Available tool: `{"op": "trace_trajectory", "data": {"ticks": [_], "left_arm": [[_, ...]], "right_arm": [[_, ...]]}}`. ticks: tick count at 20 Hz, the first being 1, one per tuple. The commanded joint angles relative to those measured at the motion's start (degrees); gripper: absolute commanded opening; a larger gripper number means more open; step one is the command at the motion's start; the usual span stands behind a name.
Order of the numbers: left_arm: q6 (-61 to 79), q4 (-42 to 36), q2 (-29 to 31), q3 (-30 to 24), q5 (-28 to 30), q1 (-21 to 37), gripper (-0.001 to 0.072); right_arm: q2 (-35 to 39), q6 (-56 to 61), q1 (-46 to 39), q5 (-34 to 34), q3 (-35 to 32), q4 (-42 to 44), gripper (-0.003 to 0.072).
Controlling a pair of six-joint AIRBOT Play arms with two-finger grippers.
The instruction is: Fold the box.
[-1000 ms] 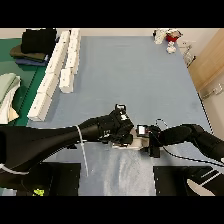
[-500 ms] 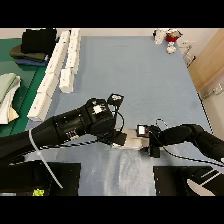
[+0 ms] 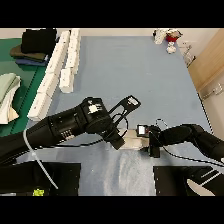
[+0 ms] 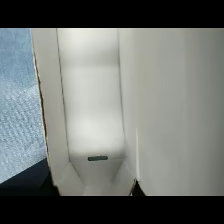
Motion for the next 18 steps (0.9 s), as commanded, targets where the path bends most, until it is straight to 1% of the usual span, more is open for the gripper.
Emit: {"op": "trace_trajectory", "data": {"ticks": [1,3,5,6,7,9,10,12,15,17,18], "left_arm": [[20.0,-7.0,5.0,-5.2,3.9,5.0,0.0006],[37.4,-15.4,9.7,-11.4,6.0,11.3,0.0011],[56.2,-25.6,12.5,-17.0,7.5,18.4,0.0020],[62.3,-29.3,12.8,-19.3,8.7,22.0,0.0307],[68.2,-32.7,12.7,-21.6,10.8,25.4,0.0695],[78.6,-38.1,12.3,-26.0,15.0,30.3,0.0695],[82.6,-41.0,12.2,-28.1,18.0,31.5,0.0695],[93.0,-48.2,11.2,-31.6,22.6,32.1,0.0695],[109.0,-57.1,7.5,-34.8,23.8,31.9,0.0695],[113.1,-59.8,4.0,-35.6,24.4,31.9,0.0695],[113.8,-60.8,2.4,-35.7,25.7,32.0,0.0696]], "right_arm": [[0.0,0.0,0.1,0.0,0.0,0.0,0.0514],[0.0,0.0,0.1,0.0,0.0,0.0,0.0514],[0.0,0.0,0.1,0.0,0.0,0.0,0.0514],[0.0,0.0,0.1,0.0,0.0,0.0,0.0514],[0.0,0.0,0.1,0.0,0.0,0.0,0.0514],[0.0,0.0,0.1,0.0,0.0,0.0,0.0514],[0.0,0.0,0.1,0.0,0.0,0.0,0.0514],[0.0,0.0,0.1,0.0,0.0,0.0,0.0514],[0.0,0.0,0.1,0.0,0.0,0.0,0.0514],[0.0,0.0,0.1,0.0,0.0,0.0,0.0514],[0.0,0.0,0.1,0.0,0.0,0.0,0.0514]]}}
